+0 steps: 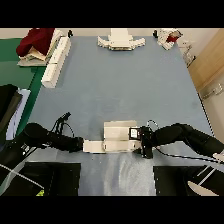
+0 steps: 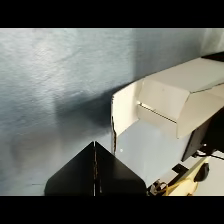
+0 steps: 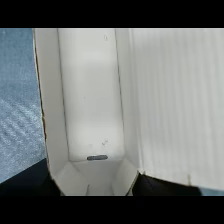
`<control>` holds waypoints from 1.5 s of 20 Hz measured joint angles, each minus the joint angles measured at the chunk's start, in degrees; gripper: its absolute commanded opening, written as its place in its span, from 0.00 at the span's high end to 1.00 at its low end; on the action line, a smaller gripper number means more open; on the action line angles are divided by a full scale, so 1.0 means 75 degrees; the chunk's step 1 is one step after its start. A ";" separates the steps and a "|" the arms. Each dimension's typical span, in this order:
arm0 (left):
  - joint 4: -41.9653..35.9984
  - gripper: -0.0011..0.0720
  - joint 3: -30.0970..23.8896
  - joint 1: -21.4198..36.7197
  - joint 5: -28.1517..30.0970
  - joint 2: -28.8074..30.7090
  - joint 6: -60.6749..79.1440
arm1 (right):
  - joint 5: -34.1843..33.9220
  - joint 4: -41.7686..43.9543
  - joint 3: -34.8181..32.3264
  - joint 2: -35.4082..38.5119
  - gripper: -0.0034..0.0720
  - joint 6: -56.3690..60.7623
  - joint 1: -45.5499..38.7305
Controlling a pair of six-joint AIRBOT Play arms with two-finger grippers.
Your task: Fold the box.
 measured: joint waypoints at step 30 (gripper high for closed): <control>-0.1279 0.50 0.0073 -0.1792 0.1448 -0.0026 -0.0015 | 0.0000 0.0000 0.0000 0.0000 0.25 0.0000 0.0000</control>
